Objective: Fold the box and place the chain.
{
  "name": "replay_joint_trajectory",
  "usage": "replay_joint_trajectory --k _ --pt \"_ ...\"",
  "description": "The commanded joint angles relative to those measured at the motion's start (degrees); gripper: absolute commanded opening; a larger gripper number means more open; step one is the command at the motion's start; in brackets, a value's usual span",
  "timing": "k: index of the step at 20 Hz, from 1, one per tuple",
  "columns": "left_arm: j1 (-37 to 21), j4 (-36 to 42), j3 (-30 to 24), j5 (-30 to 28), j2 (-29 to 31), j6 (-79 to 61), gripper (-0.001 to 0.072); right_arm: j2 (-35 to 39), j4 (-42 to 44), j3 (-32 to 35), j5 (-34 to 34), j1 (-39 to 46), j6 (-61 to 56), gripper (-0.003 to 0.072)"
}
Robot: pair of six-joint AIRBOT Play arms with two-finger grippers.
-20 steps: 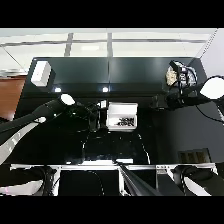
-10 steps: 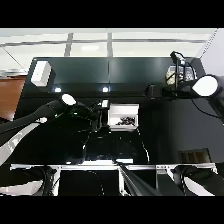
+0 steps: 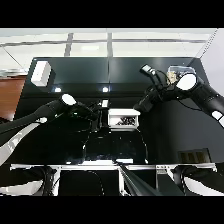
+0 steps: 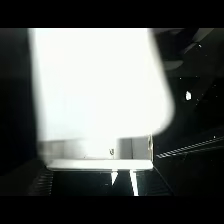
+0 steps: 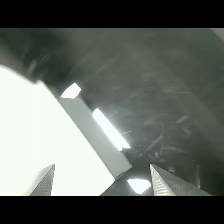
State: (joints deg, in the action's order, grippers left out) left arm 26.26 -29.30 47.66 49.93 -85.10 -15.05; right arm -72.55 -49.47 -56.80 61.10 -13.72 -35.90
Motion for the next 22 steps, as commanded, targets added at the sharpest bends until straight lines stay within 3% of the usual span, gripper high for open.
replay_joint_trajectory --k 1,5,10,12,14,15,21,22 --pt "0.02 -0.13 0.07 0.0 -0.02 0.02 0.0339 -0.11 3.21 0.81 6.75 -0.5 15.47 0.0686" --pt "0.02 -0.17 0.07 0.0 -0.02 0.04 0.0339 -0.11 3.43 3.93 1.84 -3.58 21.22 0.0686" --pt "0.09 -0.22 0.07 0.0 -0.02 0.04 0.0339 -0.11 3.58 4.33 1.42 -5.03 23.23 0.0685" --pt "0.09 -0.22 0.07 0.0 -0.02 0.04 0.0338 -0.11 2.93 4.33 1.4 -5.03 23.54 0.0646" --pt "0.15 -0.31 0.07 0.0 -0.02 0.04 0.0339 -0.11 2.45 4.33 1.88 -5.01 23.54 0.0298" --pt "0.15 -0.37 0.07 0.0 -0.02 0.04 0.0339 -0.09 2.51 4.33 1.86 -5.03 23.52 0.0234" --pt "0.2 -0.44 0.07 0.0 -0.02 0.04 0.0339 -0.09 2.51 4.33 2.97 -5.14 23.06 0.0221" --pt "0.2 -0.44 0.07 0.0 -0.02 0.04 0.0339 -0.09 2.49 4.33 2.99 -5.33 23.06 0.012"
